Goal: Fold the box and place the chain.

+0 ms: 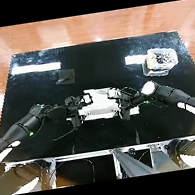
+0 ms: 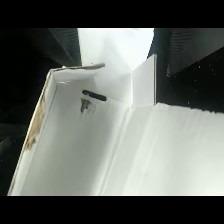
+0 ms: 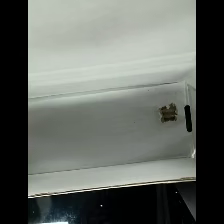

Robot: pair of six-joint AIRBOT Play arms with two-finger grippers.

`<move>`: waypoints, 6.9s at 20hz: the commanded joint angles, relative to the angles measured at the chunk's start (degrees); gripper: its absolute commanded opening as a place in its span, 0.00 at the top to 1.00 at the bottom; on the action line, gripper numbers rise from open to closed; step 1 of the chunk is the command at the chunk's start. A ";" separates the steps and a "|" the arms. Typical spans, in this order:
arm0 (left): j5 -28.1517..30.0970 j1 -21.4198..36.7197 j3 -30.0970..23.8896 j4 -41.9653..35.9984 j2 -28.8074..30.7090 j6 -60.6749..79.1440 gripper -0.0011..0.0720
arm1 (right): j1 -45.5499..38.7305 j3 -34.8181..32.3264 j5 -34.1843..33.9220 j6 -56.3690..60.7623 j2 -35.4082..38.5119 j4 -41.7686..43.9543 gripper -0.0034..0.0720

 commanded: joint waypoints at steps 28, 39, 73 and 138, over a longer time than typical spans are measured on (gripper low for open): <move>-4.59 -3.61 0.02 -3.93 -0.26 0.39 0.73 | 0.02 -0.02 0.04 0.00 0.02 0.00 0.23; -8.15 -6.08 0.04 -3.69 -2.78 1.01 0.63 | 0.02 -0.02 0.09 0.00 0.02 0.00 0.23; -0.52 1.77 4.22 2.58 6.03 -13.16 0.96 | 0.02 -0.02 0.52 0.00 0.02 -0.02 0.23; 29.57 19.58 10.95 -16.87 -9.22 -46.97 0.12 | 0.02 0.00 -1.01 -4.11 0.02 -4.48 0.24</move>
